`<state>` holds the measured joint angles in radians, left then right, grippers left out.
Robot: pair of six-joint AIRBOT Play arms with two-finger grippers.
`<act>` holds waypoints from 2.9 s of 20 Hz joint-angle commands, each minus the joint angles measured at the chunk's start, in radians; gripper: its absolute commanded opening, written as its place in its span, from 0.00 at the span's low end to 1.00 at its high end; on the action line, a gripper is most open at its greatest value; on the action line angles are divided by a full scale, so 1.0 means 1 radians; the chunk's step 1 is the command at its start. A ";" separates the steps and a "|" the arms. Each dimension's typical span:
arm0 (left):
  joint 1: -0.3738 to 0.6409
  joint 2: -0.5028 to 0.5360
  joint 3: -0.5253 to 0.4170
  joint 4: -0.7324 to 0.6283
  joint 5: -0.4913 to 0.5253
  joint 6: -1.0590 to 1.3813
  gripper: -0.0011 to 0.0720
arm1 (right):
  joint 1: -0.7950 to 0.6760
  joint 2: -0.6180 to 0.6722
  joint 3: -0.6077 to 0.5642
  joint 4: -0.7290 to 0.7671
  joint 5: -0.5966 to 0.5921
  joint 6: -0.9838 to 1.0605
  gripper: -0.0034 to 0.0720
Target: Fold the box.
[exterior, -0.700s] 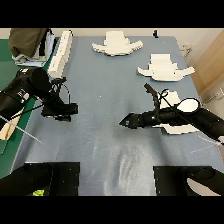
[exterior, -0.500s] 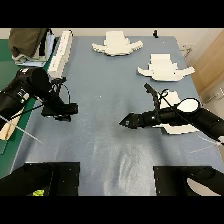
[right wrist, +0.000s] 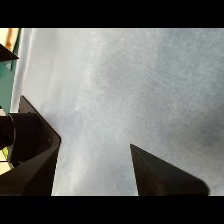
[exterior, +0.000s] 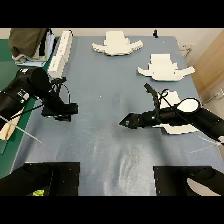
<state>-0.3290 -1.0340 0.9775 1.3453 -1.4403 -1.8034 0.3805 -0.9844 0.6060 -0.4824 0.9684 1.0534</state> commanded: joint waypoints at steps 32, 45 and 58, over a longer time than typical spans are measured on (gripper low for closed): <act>-0.002 -0.005 0.000 -0.072 0.472 0.001 0.04 | -0.633 -0.005 0.507 -1.095 0.225 0.491 0.35; -0.002 -0.007 0.001 -0.302 0.517 0.058 0.81 | -1.135 -0.634 0.823 -0.917 0.450 0.156 0.63; -0.002 -0.007 0.001 -0.358 0.513 0.091 0.81 | -1.130 -0.799 0.873 -0.422 0.735 -0.052 0.09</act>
<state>-0.3305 -1.0409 0.9775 1.0004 -0.9268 -1.7229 -0.7536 -1.7744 1.4750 -1.0767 1.6077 1.0248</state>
